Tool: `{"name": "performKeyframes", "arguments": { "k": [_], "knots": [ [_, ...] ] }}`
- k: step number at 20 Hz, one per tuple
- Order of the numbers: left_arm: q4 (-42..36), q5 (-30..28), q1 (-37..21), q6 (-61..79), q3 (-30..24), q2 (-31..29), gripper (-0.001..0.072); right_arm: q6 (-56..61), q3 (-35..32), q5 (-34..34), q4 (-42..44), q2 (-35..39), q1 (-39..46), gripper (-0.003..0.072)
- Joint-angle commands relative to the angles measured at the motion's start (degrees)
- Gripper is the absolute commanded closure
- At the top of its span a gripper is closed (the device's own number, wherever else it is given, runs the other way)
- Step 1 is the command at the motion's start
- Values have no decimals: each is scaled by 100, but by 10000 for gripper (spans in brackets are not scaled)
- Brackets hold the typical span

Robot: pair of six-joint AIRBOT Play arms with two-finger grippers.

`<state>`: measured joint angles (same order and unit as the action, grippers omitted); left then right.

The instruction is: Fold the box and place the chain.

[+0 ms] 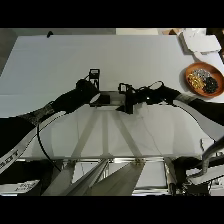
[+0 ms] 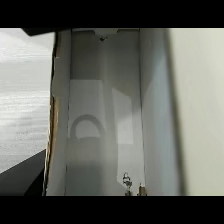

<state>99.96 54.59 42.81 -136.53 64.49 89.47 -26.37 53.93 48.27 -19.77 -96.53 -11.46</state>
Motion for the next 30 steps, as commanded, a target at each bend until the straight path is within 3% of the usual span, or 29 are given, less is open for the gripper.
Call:
{"name": "performKeyframes", "arguments": {
  "k": [1,4,7,9,11,18,20,21,22,25,26,28,29,30],
  "knots": [
    [-48,284,9,-4,35,81,705,0,0,37,11,-2,-7,169],
    [-46,476,-4,-4,37,68,688,0,0,37,9,-2,-7,169],
    [-2,586,-11,-4,37,33,382,0,0,35,9,-2,-7,169],
    [-28,586,-11,-9,37,22,351,0,0,35,9,-2,-7,169],
    [-28,492,-11,-11,37,24,252,0,0,37,11,-2,-7,169],
    [-271,299,-4,-151,37,197,272,0,0,37,9,-2,-7,169],
    [-332,306,-4,-151,37,254,369,0,0,37,9,-2,-7,169],
    [-356,310,-4,-151,37,262,506,0,0,37,9,-2,-7,169],
    [-396,310,-4,-122,37,258,697,0,0,37,9,-2,-7,169],
    [-404,417,-7,-107,37,238,702,0,0,37,9,-2,-7,169],
    [-393,450,-7,-105,37,232,679,0,0,35,11,-2,-7,169],
    [-393,466,-7,85,37,184,282,0,0,35,11,-2,-7,169],
    [-396,496,-11,229,37,129,187,0,0,37,11,-2,-7,169],
    [-404,527,-24,310,37,44,188,0,0,37,11,-2,-7,169]
  ]
}}
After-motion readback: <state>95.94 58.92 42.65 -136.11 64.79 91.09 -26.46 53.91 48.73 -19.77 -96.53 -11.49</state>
